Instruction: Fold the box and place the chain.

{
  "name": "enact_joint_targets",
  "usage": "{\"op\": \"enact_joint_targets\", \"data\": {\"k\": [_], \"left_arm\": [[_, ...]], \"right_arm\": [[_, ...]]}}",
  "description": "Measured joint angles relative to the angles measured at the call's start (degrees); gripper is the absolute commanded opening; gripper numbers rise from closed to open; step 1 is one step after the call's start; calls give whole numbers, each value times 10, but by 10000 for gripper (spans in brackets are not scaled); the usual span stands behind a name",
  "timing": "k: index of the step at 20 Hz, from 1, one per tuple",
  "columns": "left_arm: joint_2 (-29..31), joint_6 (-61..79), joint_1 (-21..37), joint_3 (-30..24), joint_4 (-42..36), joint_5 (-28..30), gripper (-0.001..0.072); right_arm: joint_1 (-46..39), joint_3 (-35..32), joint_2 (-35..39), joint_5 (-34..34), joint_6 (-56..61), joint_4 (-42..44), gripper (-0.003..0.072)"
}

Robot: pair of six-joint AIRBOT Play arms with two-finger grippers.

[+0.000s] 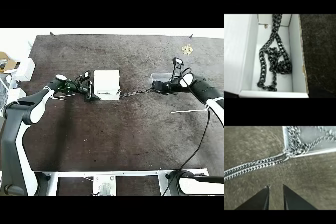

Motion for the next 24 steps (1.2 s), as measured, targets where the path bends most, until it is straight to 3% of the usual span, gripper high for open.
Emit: {"op": "enact_joint_targets", "data": {"k": [6, 14, 16, 18, 24], "left_arm": [[0, 0, 0, 0, 0, 0, 360], [0, 0, 0, 0, 0, 0, 360], [0, 0, 0, 0, 0, 0, 360], [0, 0, 0, 0, 0, 0, 360], [0, 0, 0, 0, 0, 0, 360]], "right_arm": [[-14, 1, -67, -60, -47, 110, 212], [-17, 8, -102, -118, -64, 147, 211], [-17, 8, -106, -128, -64, 151, 133], [-17, 9, -109, -135, -65, 155, 1], [-5, 8, -64, -88, -89, 158, 0]]}}
